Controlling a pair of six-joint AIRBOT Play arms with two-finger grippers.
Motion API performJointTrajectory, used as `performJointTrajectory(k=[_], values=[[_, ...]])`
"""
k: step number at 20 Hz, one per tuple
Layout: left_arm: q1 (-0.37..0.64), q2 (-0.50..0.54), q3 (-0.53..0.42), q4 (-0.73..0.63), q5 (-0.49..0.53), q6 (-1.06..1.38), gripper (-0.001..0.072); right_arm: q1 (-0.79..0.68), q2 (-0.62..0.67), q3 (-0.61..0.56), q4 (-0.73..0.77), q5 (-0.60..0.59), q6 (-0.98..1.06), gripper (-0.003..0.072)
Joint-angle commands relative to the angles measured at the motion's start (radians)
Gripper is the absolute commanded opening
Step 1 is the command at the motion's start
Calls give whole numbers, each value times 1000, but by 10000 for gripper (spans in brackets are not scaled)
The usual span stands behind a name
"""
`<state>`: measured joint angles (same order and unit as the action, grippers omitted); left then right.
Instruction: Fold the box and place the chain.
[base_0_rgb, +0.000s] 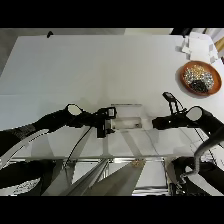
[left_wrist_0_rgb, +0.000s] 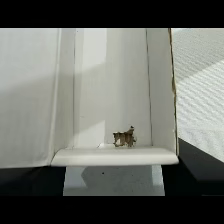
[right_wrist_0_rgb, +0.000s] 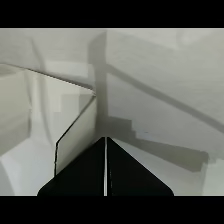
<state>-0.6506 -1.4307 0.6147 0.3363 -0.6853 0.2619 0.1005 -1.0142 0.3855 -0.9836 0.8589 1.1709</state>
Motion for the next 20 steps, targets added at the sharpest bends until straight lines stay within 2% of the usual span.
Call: performJointTrajectory(k=[1, 10, 12, 14, 15, 18, 20], values=[[1, 0, 0, 0, 0, 0, 31, 35, -12, -2, 119, -8, -108, 11], [1, 0, 0, 0, 0, 0, 31, 48, 126, -2, 168, 6, -127, 24], [1, 0, 0, 0, 0, 0, 31, 48, 136, -2, 210, 10, -158, 137], [1, 0, 0, 0, 0, 0, 31, 48, 137, -2, 223, 16, -159, 153], [1, 0, 0, 0, 0, 0, 31, 48, 137, -2, 226, 24, -159, 201], [1, 0, 0, 0, 0, 0, 31, 48, 137, -2, 230, 45, -159, 211], [1, 0, 0, 0, 0, 0, 31, 51, 137, -2, 229, 47, -159, 244]])
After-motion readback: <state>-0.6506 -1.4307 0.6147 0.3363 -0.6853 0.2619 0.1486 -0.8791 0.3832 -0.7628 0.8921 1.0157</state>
